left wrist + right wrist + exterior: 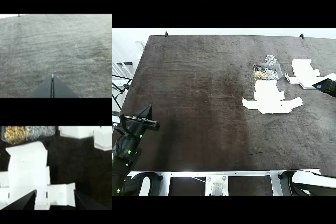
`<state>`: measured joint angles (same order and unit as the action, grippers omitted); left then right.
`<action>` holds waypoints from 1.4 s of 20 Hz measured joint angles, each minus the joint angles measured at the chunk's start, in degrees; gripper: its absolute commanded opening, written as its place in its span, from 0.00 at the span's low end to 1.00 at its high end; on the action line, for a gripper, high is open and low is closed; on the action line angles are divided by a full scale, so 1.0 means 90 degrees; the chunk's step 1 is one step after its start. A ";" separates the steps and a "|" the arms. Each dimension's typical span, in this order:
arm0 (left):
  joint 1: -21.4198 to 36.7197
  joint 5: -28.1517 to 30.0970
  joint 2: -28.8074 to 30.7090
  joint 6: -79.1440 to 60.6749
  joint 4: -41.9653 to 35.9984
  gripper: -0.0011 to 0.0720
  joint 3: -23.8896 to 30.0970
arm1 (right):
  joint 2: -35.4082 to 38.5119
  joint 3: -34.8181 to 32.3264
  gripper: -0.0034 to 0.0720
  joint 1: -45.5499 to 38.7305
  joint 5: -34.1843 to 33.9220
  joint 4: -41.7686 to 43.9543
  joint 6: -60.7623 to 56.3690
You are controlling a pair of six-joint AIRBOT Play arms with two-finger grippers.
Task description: Fold the box and place the chain.
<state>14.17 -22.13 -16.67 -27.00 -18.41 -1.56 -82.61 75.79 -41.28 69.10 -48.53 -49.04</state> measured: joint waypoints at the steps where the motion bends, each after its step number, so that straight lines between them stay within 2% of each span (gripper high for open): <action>1: 0.0000 -0.0002 0.0000 0.0000 0.0000 0.04 0.0000 | -0.0386 0.0391 0.80 -0.0002 0.0364 -0.0153 -0.0078; 4: 0.0000 0.0000 0.0000 0.0000 0.0000 0.04 0.0000 | -0.1316 0.1185 0.80 0.0017 0.1030 -0.0493 -0.0236; 6: 0.0000 -0.0002 0.0000 0.0000 0.0000 0.04 0.0000 | -0.1768 0.1452 0.80 0.0046 0.1290 -0.0627 -0.0311; 13: 0.0000 -0.0002 0.0000 0.0000 0.0000 0.04 0.0000 | -0.2730 0.1732 0.79 0.0335 0.1698 -0.0750 -0.0301; 14: 0.0000 -0.0002 0.0000 0.0000 0.0000 0.04 0.0000 | -0.2839 0.1739 0.72 0.0398 0.1763 -0.0755 -0.0274; 17: 0.0000 -0.0002 0.0000 0.0000 0.0000 0.04 0.0000 | -0.3079 0.1758 0.72 0.0527 0.1994 -0.0619 -0.0209; 19: 0.0000 0.0000 0.0000 0.0000 0.0000 0.04 0.0000 | -0.3206 0.1761 0.62 0.0563 0.2089 -0.0542 -0.0194; 21: 0.0000 -0.0002 0.0000 0.0000 0.0000 0.04 0.0000 | -0.3330 0.1763 0.57 0.0585 0.2135 -0.0452 -0.0175; 23: 0.0000 0.0000 0.0000 0.0000 0.0000 0.04 0.0000 | -0.3458 0.1761 0.37 0.0602 0.2174 -0.0328 -0.0121; 24: 0.0000 -0.0002 0.0000 0.0000 0.0000 0.04 0.0000 | -0.3509 0.1761 0.05 0.0602 0.2181 -0.0250 -0.0053; 28: 0.0000 0.0000 0.0000 0.0000 0.0000 0.04 0.0000 | -0.3585 0.1732 0.06 0.0602 0.2446 0.0233 0.0204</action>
<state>14.17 -22.13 -16.67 -27.00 -18.41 -1.56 -114.87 91.37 -35.86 91.11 -46.44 -47.20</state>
